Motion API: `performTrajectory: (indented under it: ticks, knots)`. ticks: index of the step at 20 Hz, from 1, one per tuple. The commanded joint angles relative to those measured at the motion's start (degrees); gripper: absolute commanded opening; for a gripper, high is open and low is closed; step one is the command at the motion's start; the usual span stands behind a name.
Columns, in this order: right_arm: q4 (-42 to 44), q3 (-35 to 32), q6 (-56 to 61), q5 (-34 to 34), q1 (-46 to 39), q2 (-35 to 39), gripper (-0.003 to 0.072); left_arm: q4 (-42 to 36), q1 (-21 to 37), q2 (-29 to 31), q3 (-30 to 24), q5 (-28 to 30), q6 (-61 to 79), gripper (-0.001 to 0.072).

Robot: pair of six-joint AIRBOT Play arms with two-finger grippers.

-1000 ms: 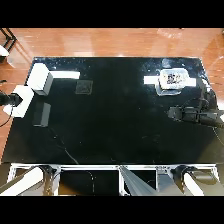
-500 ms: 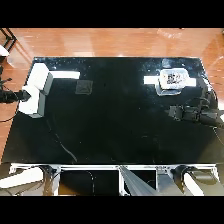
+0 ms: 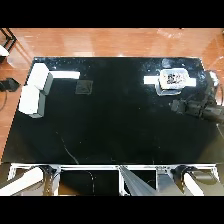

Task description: Fold the box and place the chain.

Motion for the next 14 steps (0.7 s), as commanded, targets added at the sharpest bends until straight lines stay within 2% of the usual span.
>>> performTrajectory:
  ticks: [1,2,3,5,7,9,11,13,14]
  knots:
    - [-5.90,7.37,-0.94,-1.44,-0.04,0.07,0.0022,-8.98,-0.09,7.54,2.99,-6.01,-7.06,0.0340]
    - [-9.35,10.43,-0.92,0.11,-0.07,0.07,0.0022,-13.38,-0.24,9.70,2.97,-7.41,-7.15,0.0078]
    - [-12.83,13.11,-0.79,2.47,-0.07,0.07,0.0022,-16.33,-1.05,11.54,2.97,-8.57,-7.23,0.0024]
    - [-18.99,16.44,0.96,9.40,-0.07,0.87,0.0022,-16.87,-5.51,14.58,2.82,-11.41,-9.53,0.0022]
    - [-22.27,14.64,4.42,11.91,-0.50,3.78,0.0022,-11.58,-13.97,18.25,0.39,-10.69,-14.19,0.0020]
    - [-22.95,8.33,7.58,10.08,-1.70,8.83,0.0021,-3.06,-25.14,23.19,-5.97,-5.07,-21.75,0.0020]
    - [-22.95,-0.52,10.91,7.30,-2.49,14.32,0.0021,6.12,-37.59,28.09,-15.34,0.39,-30.49,0.0021]
    - [-22.97,-7.93,11.67,5.64,-2.54,16.96,0.0021,17.07,-47.67,30.25,-23.76,3.02,-39.58,0.0022]
    - [-22.95,-9.86,11.67,5.66,-2.54,16.96,0.0022,21.68,-50.84,30.34,-26.51,4.09,-42.53,0.0022]
